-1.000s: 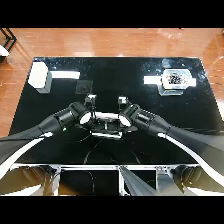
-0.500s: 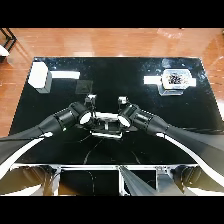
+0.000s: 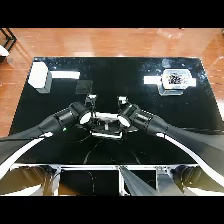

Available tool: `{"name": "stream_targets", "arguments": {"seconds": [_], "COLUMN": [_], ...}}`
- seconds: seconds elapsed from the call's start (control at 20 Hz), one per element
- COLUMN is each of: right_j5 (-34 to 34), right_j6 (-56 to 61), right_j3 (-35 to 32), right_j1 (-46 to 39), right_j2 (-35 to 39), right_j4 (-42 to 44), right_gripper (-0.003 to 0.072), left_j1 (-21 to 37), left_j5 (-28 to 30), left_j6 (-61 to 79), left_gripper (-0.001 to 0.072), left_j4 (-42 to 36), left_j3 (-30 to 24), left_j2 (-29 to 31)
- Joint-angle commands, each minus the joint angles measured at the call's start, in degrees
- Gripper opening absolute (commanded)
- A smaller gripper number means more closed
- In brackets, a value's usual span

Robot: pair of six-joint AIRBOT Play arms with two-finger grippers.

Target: Fold the box and place the chain.

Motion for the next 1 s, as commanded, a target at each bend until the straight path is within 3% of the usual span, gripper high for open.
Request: {"name": "stream_targets", "arguments": {"seconds": [0.0,0.55,0.6,0.65,0.7,0.95], "right_j5": [-0.24,1.49,1.55,1.42,1.42,1.25], "right_j6": [-0.11,0.46,0.42,0.42,0.42,0.15], "right_j3": [1.09,1.84,1.84,1.86,1.86,1.86], "right_j1": [0.0,0.11,0.13,0.11,0.11,0.13], "right_j2": [0.66,-1.92,-2.03,-2.01,-2.01,-1.95], "right_j4": [-0.24,1.31,1.31,1.31,1.31,1.7], "right_gripper": [0.0388,0.0361,0.0198,0.0094,0.0049,0.0023], "left_j1": [-0.02,-0.02,-0.02,-0.02,-0.02,-0.02], "left_j5": [0.02,-0.09,-0.04,-0.04,-0.02,0.0], "left_j6": [-0.33,-0.31,-0.33,-0.33,-0.33,-0.33], "left_gripper": [0.0028,0.0028,0.0028,0.0028,0.0029,0.0028], "left_j4": [-0.04,-0.28,-0.28,-0.26,-0.26,-0.26], "left_j3": [-0.02,-0.02,-0.02,-0.02,-0.02,-0.02], "left_j2": [-0.02,-0.02,-0.02,-0.02,-0.02,-0.02]}}
